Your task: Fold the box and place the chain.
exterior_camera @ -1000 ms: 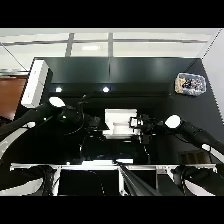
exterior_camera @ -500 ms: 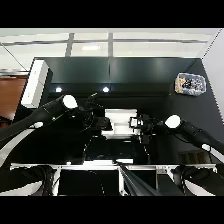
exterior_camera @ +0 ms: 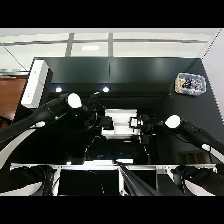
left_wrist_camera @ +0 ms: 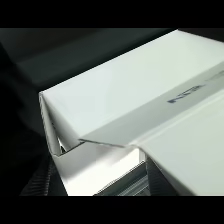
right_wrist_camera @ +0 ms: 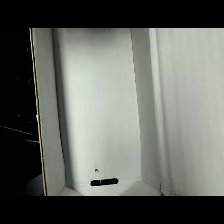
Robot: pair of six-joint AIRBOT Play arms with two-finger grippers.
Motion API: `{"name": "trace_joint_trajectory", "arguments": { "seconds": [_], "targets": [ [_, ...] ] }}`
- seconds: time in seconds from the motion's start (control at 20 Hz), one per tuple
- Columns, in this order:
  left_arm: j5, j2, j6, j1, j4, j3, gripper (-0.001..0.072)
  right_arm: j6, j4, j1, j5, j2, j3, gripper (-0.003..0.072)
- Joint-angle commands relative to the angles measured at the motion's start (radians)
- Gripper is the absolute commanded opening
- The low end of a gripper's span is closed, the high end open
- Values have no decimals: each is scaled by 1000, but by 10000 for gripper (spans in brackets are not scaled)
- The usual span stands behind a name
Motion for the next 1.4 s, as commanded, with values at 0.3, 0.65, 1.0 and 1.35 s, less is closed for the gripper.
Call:
{"name": "trace_joint_trajectory", "arguments": {
  "seconds": [0.3,0.65,1.0,1.35],
  "targets": [
    [-19,79,-110,-7,109,15,587,0,0,0,0,0,0,475],
    [10,80,-174,-93,166,15,406,0,0,0,0,0,0,475],
    [52,80,-301,-143,301,15,405,0,0,0,0,0,0,475],
    [93,56,-330,-176,296,15,405,0,0,0,0,0,0,475]
  ]
}}
